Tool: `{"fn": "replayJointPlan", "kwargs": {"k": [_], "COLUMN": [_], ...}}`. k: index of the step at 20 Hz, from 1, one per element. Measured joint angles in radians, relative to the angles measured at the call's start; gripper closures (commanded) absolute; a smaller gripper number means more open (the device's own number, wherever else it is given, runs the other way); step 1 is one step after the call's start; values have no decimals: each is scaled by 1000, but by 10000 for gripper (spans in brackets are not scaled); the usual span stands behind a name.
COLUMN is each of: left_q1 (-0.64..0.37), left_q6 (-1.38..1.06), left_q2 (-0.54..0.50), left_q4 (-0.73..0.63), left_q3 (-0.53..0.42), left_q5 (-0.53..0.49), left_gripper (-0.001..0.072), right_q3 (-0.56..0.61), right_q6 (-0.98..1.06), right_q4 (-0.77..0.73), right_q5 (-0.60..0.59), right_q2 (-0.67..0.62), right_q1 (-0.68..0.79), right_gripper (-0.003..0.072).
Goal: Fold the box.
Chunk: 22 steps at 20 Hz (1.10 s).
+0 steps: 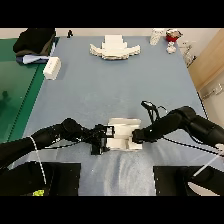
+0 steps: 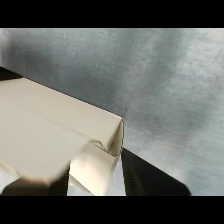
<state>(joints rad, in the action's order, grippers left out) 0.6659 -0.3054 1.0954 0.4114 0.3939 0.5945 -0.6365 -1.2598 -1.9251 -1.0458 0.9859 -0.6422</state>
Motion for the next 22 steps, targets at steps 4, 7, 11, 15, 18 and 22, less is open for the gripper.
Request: {"fn": "replayJointPlan", "kwargs": {"k": [4, 7, 11, 15, 18, 22], "left_q1": [0, 0, 0, 0, -1, -1], "left_q6": [0, 0, 0, 3, 4, 2], "left_q2": [0, 0, 0, 0, 0, 0], "left_q4": [0, 0, 0, 2, 1, 0], "left_q3": [0, 0, 0, 0, 0, 0], "left_q5": [0, 0, 0, 2, 2, 2], "left_gripper": [183, 183, 183, 183, 183, 183], "right_q3": [-126, -197, -240, -250, -254, -255], "right_q6": [222, 351, 467, 539, 558, 566], "right_q4": [159, 241, 296, 339, 340, 338], "right_q5": [-85, -144, -177, -213, -212, -208], "right_q2": [134, 218, 282, 301, 306, 308], "right_q1": [-141, -209, -251, -267, -272, -275], "right_gripper": [218, 239, 250, 682, 682, 645]}}
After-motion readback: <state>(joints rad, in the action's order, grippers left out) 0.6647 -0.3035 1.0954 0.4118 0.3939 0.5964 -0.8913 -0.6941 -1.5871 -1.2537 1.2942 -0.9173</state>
